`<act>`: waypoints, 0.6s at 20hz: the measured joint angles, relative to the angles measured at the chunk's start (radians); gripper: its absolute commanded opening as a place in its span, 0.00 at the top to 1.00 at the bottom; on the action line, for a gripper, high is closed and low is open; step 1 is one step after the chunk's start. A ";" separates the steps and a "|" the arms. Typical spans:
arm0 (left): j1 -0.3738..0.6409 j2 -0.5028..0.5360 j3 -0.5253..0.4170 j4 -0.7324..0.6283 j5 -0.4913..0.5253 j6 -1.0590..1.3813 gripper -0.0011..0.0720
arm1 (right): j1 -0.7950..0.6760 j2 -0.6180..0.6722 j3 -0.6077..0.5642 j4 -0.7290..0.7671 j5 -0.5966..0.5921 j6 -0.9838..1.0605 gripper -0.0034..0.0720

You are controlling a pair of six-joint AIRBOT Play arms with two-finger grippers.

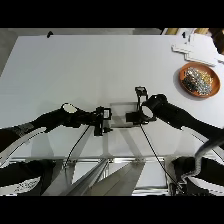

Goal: Fold the box and place the chain.

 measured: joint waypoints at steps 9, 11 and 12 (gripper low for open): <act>0.000 0.000 0.000 0.000 0.000 0.000 0.97 | 0.000 -0.008 0.000 0.001 0.019 -0.063 0.64; 0.000 0.000 0.000 0.000 0.000 0.000 0.97 | 0.000 -0.008 0.001 -0.003 0.013 -0.084 0.64; 0.000 0.000 0.000 0.000 0.000 0.000 0.97 | 0.000 -0.008 0.000 -0.003 0.018 -0.097 0.64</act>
